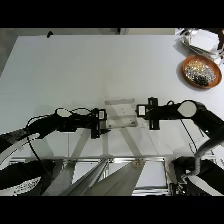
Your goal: Fold the box and place the chain.
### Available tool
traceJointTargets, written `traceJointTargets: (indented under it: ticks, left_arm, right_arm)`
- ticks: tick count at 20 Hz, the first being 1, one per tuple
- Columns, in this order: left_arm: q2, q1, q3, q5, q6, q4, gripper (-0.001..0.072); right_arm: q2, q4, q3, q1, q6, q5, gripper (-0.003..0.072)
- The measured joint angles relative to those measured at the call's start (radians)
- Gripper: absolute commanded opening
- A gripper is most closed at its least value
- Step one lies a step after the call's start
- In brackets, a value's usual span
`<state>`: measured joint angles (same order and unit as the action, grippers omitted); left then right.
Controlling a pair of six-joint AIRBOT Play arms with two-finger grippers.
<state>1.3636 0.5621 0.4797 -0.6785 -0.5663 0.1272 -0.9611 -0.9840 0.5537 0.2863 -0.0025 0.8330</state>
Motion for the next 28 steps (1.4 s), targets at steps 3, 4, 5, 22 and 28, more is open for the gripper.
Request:
traceJointTargets:
  ticks: [3, 4, 5, 22, 28]
  left_arm:
    - [0.0, 0.0, 0.0, 0.0, -0.001, 0.0, 0.0138]
    - [0.0, 0.0, 0.0, 0.0, -0.001, 0.0, 0.0138]
    - [0.0, 0.0, 0.0, 0.0, -0.001, 0.0, 0.0138]
    - [0.0, 0.0, 0.0, 0.0, -0.001, 0.0, 0.0138]
    - [0.0, 0.0, 0.0, 0.0, -0.001, 0.001, 0.0138]
  right_arm:
    - [0.044, -0.02, 0.0, -0.148, 0.202, 0.066, 0.0013]
    - [0.051, -0.03, 0.0, -0.197, 0.302, 0.076, 0.0013]
    - [0.055, -0.039, 0.0, -0.249, 0.407, 0.087, 0.0013]
    - [-0.274, 0.089, -0.002, -0.257, 0.797, 0.191, 0.0011]
    - [-0.287, 0.144, 0.006, -0.195, 0.783, 0.198, 0.01]
